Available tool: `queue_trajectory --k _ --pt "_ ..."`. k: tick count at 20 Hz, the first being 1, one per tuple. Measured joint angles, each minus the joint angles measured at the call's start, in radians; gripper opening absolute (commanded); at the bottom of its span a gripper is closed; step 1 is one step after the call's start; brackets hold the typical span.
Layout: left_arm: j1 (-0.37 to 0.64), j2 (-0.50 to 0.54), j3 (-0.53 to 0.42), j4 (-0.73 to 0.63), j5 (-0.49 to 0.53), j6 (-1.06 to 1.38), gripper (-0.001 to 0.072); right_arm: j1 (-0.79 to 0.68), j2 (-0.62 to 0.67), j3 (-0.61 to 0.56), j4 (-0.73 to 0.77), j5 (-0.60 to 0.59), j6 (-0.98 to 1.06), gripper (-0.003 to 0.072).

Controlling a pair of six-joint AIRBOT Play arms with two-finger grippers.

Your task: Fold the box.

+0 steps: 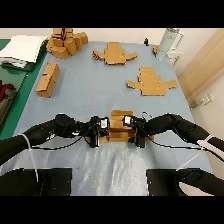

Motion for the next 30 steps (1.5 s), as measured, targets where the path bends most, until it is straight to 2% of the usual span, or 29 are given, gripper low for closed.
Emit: queue_trajectory --k 4,8,11,13,15,18,25,30 --pt "0.001 0.137 0.000 0.246 0.000 -0.332 0.0013 0.000 0.000 0.000 -0.002 0.000 -0.001 0.0515" --pt "0.025 0.302 0.000 0.561 -0.055 -0.917 0.0013 0.000 0.000 0.000 -0.002 -0.001 -0.001 0.0514" --pt "0.107 0.374 -0.002 0.816 -0.167 -1.512 0.0013 0.000 0.000 0.000 -0.003 -0.001 -0.001 0.0514" --pt "0.171 0.390 -0.011 0.918 -0.255 -1.794 0.0013 0.000 0.000 0.000 -0.003 -0.001 -0.001 0.0514" --pt "0.205 0.383 -0.022 0.940 -0.303 -1.958 0.0013 0.000 0.000 0.000 -0.003 -0.001 -0.001 0.0514" --pt "0.192 0.331 -0.032 0.908 -0.306 -2.078 0.0013 0.000 0.000 0.000 -0.003 -0.001 -0.001 0.0515" --pt "-0.005 0.163 -0.037 0.792 -0.095 -2.150 0.0013 0.000 0.000 0.000 -0.003 -0.002 -0.002 0.0514" --pt "-0.080 0.133 -0.024 0.743 -0.016 -2.158 0.0012 0.000 0.000 0.000 -0.003 -0.002 -0.002 0.0514"
